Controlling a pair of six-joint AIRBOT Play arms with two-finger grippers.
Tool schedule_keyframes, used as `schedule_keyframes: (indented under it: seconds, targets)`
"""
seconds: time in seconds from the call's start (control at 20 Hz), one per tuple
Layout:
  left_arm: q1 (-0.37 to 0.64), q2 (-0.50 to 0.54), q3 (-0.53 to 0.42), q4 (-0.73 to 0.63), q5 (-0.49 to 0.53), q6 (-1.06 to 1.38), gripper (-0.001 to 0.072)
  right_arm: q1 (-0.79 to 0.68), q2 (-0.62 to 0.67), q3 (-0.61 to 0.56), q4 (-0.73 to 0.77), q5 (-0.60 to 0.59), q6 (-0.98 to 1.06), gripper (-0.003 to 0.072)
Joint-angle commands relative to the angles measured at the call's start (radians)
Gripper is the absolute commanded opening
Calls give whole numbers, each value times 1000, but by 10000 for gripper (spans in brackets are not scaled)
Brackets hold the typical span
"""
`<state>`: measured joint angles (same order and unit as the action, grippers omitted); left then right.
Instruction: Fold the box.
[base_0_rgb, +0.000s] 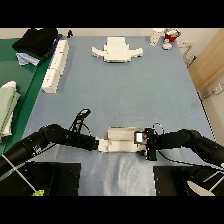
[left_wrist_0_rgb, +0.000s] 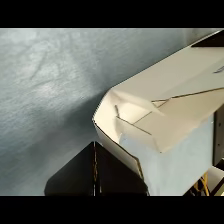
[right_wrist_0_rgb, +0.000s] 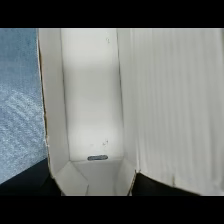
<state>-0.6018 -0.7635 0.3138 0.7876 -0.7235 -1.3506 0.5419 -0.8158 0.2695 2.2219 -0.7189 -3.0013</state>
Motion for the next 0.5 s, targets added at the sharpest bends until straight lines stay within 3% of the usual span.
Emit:
schedule_keyframes:
  seconds: [0.0, 0.45]
  targets:
    - [-29, -2, 28, -30, 25, 4, 12, 0, -1, 1, 0, 0, 0, 524]
    - [-30, -2, 77, -48, -21, -2, 28, 0, -1, 1, 0, 0, 0, 524]
